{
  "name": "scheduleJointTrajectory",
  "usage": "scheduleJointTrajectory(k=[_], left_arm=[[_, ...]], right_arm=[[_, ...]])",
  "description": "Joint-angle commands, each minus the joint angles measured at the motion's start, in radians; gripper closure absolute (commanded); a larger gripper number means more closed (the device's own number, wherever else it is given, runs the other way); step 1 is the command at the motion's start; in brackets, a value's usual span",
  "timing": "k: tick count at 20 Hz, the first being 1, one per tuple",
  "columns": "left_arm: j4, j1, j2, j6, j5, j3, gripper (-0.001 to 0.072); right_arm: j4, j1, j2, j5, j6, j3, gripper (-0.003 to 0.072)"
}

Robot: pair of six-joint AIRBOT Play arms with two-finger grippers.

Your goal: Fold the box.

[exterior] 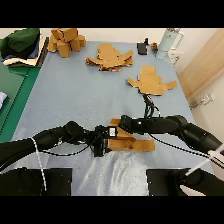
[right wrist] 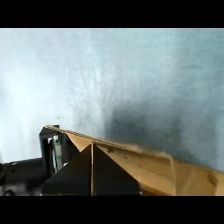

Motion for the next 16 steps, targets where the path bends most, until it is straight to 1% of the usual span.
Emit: scheduleJointTrajectory(k=[1, 4, 6, 13, 16], left_arm=[[0.000, 0.001, 0.000, -0.003, 0.002, 0.001, 0.0203], [0.000, 0.001, 0.000, -0.002, 0.002, 0.001, 0.0203], [0.000, 0.000, 0.000, -0.002, 0.002, 0.001, 0.0203], [0.000, 0.000, 0.000, -0.002, 0.002, 0.001, 0.0203], [0.000, 0.000, 0.000, -0.003, 0.002, 0.001, 0.0203]], right_arm=[[-0.054, 0.002, -0.099, -0.005, -0.012, 0.024, 0.0675], [-0.053, 0.008, -0.162, -0.030, -0.034, 0.024, 0.0681], [-0.052, 0.010, -0.179, -0.029, -0.049, 0.024, 0.0681], [-0.077, 0.010, -0.179, -0.017, -0.072, 0.027, 0.0681], [-0.102, 0.007, -0.135, -0.030, -0.127, 0.078, 0.0682]])
